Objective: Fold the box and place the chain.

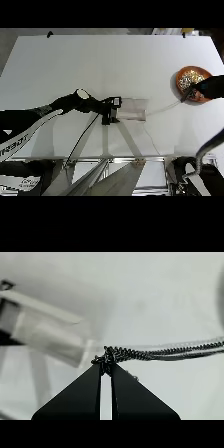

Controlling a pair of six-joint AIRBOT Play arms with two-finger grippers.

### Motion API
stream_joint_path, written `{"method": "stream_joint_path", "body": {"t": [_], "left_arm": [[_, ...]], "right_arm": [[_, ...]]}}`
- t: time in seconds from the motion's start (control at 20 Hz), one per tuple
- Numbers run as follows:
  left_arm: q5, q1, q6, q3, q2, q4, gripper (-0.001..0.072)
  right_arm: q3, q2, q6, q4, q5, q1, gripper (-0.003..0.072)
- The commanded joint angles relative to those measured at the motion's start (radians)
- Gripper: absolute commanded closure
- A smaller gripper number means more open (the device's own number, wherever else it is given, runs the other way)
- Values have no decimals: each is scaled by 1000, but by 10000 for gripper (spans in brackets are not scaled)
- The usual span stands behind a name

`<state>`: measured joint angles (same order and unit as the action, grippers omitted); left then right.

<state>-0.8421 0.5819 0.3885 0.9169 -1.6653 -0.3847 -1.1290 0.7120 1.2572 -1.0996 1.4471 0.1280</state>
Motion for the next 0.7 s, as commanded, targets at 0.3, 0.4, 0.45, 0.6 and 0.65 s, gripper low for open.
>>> {"method": "stream_joint_path", "body": {"t": [0.3,0.4,0.45,0.6,0.65], "left_arm": [[0,-1,0,0,0,0,439],[0,-1,0,0,0,0,439],[0,-1,0,0,0,0,439],[0,-1,0,0,0,0,439],[0,-1,0,0,0,0,439]], "right_arm": [[98,-38,52,112,-113,-346,665],[182,-32,55,113,-218,-409,665],[220,-22,55,112,-270,-437,665],[290,33,54,109,-378,-492,665],[304,57,51,105,-401,-502,665]]}}
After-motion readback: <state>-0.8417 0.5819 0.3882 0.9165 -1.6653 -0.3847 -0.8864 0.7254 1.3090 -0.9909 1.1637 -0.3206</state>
